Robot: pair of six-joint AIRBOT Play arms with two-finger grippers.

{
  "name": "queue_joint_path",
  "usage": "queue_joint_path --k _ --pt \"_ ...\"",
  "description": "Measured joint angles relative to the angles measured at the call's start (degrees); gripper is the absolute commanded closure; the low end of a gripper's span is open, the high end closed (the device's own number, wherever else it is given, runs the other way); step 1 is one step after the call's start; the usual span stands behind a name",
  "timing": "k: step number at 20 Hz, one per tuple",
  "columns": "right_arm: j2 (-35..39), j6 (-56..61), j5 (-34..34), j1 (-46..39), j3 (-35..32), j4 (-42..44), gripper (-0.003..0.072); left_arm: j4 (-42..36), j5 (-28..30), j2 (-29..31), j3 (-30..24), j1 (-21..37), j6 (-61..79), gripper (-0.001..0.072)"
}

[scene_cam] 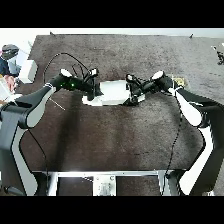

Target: Fold the box and place the chain.

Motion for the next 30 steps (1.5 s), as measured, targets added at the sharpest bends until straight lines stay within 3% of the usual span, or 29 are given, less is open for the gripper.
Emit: queue_joint_path --k 18,20,30 --pt "0.1 2.3 2.5 0.9 3.6 -0.9 -0.002 0.1 -0.1 0.0 0.0 0.1 0.0 0.0696" --pt "-0.3 2.3 2.4 1.0 3.6 -1.2 0.0092 0.1 -0.1 0.0 0.0 0.1 0.0 0.0696" --pt "-0.8 1.9 2.0 1.1 3.6 -2.7 0.0091 0.0 0.0 0.0 0.0 0.0 0.0 0.0696"
